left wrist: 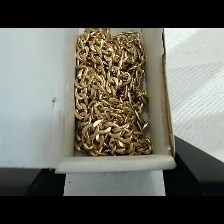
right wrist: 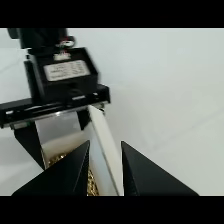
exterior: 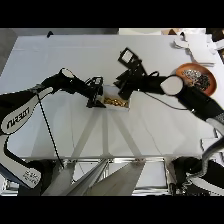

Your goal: Fold the box and place the chain.

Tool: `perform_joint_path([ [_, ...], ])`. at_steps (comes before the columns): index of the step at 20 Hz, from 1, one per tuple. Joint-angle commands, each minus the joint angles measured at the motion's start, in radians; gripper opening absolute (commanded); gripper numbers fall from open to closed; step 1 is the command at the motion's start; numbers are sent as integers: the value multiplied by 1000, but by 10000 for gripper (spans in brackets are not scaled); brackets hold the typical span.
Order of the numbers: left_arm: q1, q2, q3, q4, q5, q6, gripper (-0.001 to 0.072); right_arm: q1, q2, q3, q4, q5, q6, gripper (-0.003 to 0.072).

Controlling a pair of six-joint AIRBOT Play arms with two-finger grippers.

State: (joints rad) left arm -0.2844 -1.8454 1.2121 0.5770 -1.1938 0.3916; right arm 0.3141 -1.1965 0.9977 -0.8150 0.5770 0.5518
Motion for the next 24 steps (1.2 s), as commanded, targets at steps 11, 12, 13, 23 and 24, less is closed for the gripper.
perform_joint_path([
  [11, 0, 0, 0, 0, 0, 0, 472, -176, -362, 314, -41, 515, 163, 239],
  [12, 0, 0, 0, 0, 0, 0, 472, -176, -376, 319, -9, 496, 163, 269],
  [13, 0, 0, 0, 0, 0, 0, 472, -176, -385, 319, 28, 474, 162, 281],
  [23, 0, 0, 0, 0, 0, 0, 472, -130, -392, 315, 45, 599, 103, 281],
  [24, 0, 0, 0, 0, 0, 0, 472, -116, -392, 314, 34, 609, 104, 281],
])
